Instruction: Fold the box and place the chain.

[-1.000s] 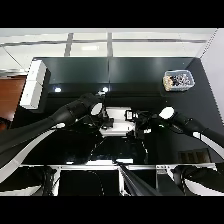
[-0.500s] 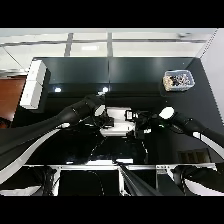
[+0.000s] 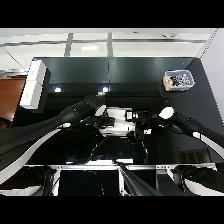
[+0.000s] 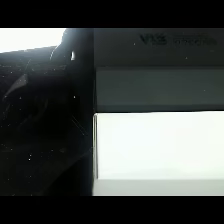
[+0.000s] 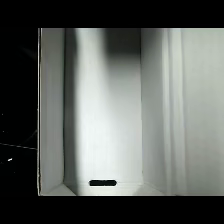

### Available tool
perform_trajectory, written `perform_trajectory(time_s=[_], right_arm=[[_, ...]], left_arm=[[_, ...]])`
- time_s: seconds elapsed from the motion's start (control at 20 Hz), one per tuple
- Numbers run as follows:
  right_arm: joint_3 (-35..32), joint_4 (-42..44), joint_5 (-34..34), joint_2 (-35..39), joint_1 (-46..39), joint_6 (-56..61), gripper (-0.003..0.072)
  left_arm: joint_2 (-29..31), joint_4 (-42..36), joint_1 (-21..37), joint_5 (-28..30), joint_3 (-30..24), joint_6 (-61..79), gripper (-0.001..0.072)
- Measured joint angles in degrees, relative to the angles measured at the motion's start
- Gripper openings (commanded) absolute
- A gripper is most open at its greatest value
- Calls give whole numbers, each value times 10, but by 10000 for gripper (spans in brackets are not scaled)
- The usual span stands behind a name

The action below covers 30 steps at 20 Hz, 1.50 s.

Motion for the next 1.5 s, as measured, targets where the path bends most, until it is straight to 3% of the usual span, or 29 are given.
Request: perform_trajectory(time_s=[0.05,0.1,0.15,0.2,0.25,0.4,0.5,0.6,1.2,1.25,1.3,1.35,1.5], right_arm=[[0,0,0,0,0,0,136],[0,0,0,0,0,0,136],[0,0,0,0,0,0,136],[0,-1,0,0,0,-1,136],[0,-1,0,0,0,-1,136],[0,-1,0,0,0,-1,136],[0,-1,-1,0,0,0,136],[0,-1,-1,0,0,0,136],[0,0,-1,0,0,0,137],[0,0,-1,0,0,0,179],[0,-1,-1,0,0,0,564],[0,-1,-1,0,0,1,720],[1,-13,-1,7,-5,49,720]], left_arm=[[0,-1,0,0,0,0,35],[0,-2,0,0,0,1,131],[0,-4,0,-1,0,4,322],[-1,-5,0,-7,0,4,443],[-1,-7,0,-6,1,3,450],[-1,-13,-1,-7,3,3,439],[-1,-11,0,-5,3,2,185],[-1,-11,0,-7,4,2,24],[-1,-14,0,-2,4,3,24],[-1,-14,0,-3,4,3,24],[-1,-14,0,-3,4,3,24],[-1,-15,0,-3,4,3,24],[-1,-18,0,-5,4,1,23]])
